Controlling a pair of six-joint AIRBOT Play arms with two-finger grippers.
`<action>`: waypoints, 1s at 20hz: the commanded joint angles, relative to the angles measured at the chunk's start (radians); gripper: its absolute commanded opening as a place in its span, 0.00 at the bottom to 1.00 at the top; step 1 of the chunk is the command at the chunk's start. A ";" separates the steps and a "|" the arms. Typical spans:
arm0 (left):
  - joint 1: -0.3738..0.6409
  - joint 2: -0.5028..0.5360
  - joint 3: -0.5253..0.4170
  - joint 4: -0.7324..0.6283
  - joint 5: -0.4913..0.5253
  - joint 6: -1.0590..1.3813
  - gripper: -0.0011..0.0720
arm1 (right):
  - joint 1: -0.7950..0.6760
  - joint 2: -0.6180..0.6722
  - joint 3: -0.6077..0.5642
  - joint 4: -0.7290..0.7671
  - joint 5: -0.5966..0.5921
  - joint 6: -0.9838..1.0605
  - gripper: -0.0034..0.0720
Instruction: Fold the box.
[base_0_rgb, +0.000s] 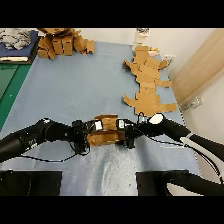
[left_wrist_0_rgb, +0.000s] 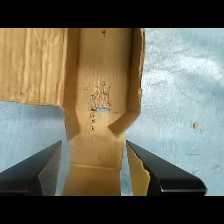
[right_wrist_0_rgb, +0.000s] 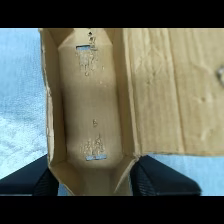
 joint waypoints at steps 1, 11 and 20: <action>-0.001 -0.026 0.000 -0.077 0.047 -0.001 0.80 | 0.000 -0.001 0.000 0.000 0.000 0.000 0.85; -0.055 -0.042 0.000 -0.072 0.084 0.045 0.16 | 0.000 -0.001 0.000 0.000 0.000 0.000 0.85; -0.055 -0.050 0.000 -0.075 0.145 0.060 0.16 | 0.000 -0.001 0.000 0.000 0.000 0.000 0.85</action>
